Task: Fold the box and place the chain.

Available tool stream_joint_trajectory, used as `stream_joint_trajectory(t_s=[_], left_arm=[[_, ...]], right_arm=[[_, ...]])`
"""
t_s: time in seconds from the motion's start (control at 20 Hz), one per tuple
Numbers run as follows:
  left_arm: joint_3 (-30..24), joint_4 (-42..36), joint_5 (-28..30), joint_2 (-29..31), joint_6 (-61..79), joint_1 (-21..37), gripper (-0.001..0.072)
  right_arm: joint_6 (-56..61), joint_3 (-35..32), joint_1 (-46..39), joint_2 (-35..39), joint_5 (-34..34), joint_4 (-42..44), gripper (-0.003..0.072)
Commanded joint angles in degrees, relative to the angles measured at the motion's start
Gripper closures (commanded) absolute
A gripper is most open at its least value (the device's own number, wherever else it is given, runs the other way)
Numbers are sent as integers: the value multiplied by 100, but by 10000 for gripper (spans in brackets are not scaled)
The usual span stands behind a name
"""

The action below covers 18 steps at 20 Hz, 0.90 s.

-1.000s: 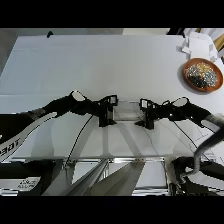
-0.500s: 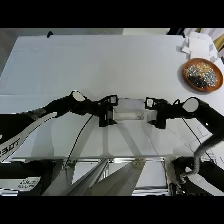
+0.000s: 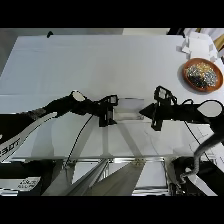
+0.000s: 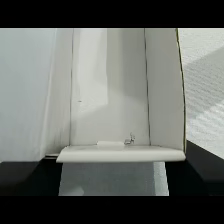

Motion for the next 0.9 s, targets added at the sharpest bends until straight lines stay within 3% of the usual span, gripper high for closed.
stream_joint_trajectory(t_s=[0.0,0.2,0.35,0.6,0.85], left_arm=[[-4,2,-4,4,0,0,457],[-4,2,-2,4,2,0,457],[-4,2,-4,4,2,0,457],[-4,2,-4,4,2,0,457],[-4,2,-4,4,2,0,457]], right_arm=[[-361,2,310,-393,-1281,916,678],[186,2,319,-1325,-2354,837,678],[769,2,321,-1814,-2194,525,678],[960,2,321,-1895,-1823,396,678],[957,214,190,-1200,-1373,409,678]])
